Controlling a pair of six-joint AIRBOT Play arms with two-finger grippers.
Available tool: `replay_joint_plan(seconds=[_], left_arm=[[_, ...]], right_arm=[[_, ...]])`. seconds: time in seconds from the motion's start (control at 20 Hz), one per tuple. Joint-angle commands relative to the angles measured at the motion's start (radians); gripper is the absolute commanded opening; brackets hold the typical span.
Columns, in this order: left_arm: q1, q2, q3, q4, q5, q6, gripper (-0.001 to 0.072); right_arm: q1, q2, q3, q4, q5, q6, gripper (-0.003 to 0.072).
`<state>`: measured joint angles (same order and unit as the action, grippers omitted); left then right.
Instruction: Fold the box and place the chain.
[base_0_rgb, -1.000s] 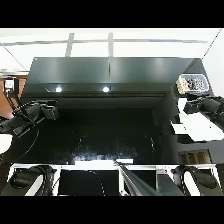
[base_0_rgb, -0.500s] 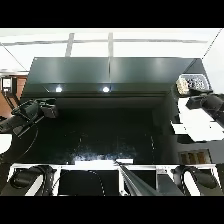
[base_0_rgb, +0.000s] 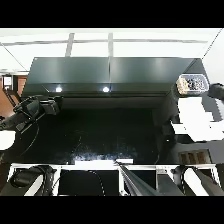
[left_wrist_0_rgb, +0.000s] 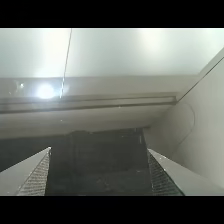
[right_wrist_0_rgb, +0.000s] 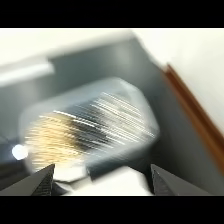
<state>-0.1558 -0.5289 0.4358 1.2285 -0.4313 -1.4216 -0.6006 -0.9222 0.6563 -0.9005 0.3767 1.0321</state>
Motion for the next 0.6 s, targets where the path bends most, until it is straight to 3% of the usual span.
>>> replay_joint_plan(seconds=[0.0, 0.05, 0.15, 0.4, 0.55], left_arm=[[0.000, -0.016, 0.000, 0.001, 0.003, 0.000, 0.0712], [0.000, -0.017, 0.000, 0.001, 0.003, 0.000, 0.0712], [0.000, -0.017, 0.000, 0.000, -0.005, 0.000, 0.0712], [0.000, -0.033, 0.000, 0.000, -0.020, 0.000, 0.0712], [0.000, -0.037, 0.000, 0.000, -0.022, 0.000, 0.0712]], right_arm=[[-0.319, -0.261, 0.193, -0.204, 0.417, 0.206, 0.0715], [-0.384, -0.323, 0.256, -0.270, 0.547, 0.206, 0.0716], [-0.465, -0.404, 0.341, -0.346, 0.671, 0.190, 0.0712], [-0.502, -0.488, 0.437, -0.371, 0.676, 0.005, 0.0709], [-0.496, -0.557, 0.488, -0.316, 0.764, -0.134, 0.0708]])
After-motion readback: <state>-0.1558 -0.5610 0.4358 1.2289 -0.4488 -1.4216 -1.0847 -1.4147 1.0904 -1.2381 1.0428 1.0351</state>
